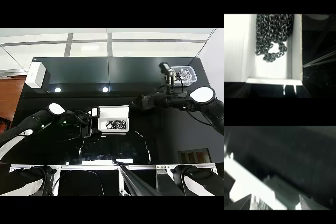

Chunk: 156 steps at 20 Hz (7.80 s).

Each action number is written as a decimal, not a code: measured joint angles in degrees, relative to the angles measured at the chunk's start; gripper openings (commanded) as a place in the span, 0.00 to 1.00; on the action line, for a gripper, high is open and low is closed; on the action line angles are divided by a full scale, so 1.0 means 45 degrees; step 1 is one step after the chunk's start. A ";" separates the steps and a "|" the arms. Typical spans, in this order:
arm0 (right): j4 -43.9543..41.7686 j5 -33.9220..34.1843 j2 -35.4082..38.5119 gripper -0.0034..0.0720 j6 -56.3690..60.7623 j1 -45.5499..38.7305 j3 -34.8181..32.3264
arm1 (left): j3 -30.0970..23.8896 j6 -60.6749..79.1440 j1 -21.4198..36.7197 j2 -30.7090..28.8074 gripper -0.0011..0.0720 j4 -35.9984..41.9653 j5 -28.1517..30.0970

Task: Fold the box and place the chain.

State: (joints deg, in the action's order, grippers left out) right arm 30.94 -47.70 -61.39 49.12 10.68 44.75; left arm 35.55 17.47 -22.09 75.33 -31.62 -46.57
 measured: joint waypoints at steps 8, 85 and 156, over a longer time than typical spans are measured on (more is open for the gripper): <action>-0.1875 0.3070 -0.2414 0.95 -0.0053 0.1564 0.0612 | 0.0000 0.0029 0.0000 0.0000 0.55 -0.0005 0.0010; 0.2822 -0.1666 -0.2429 0.30 -0.6878 0.3740 0.1141 | 0.0000 -0.0005 0.0000 0.0000 0.55 -0.0010 0.0010; 0.1855 -0.5532 -0.0374 0.07 0.1758 -0.2875 0.0981 | 0.1341 -0.2900 -0.0063 -0.1093 0.99 -0.1593 -0.1307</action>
State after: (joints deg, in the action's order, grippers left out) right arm 39.29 -72.60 -63.07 57.04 -2.26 49.17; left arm 41.58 4.43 -22.37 70.41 -38.79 -52.45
